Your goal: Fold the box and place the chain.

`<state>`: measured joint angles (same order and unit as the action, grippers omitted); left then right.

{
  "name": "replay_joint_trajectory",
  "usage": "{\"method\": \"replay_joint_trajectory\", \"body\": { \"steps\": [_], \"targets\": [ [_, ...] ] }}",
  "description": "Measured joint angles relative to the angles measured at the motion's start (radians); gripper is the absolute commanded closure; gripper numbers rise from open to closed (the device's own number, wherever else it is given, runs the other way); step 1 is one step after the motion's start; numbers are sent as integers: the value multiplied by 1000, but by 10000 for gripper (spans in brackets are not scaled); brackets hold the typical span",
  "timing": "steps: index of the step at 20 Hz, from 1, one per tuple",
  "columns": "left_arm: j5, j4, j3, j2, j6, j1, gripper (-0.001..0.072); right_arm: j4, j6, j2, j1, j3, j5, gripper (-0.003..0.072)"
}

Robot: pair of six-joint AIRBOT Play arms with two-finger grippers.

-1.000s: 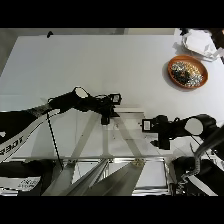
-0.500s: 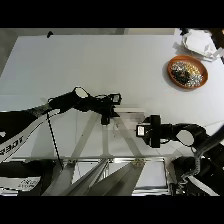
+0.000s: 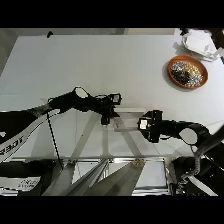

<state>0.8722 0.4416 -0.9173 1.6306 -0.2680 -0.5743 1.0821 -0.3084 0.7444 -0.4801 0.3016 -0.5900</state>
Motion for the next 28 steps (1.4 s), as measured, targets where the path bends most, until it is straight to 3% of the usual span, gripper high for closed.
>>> {"method": "replay_joint_trajectory", "body": {
  "steps": [6, 28],
  "targets": [
    [0, 0, 0, 0, 0, 0, 699, -66, 23, -3, 78, 8, -26, 3],
    [-1, 0, 0, 0, 0, 0, 699, -329, 419, 113, 256, 17, -69, 7]
  ]
}}
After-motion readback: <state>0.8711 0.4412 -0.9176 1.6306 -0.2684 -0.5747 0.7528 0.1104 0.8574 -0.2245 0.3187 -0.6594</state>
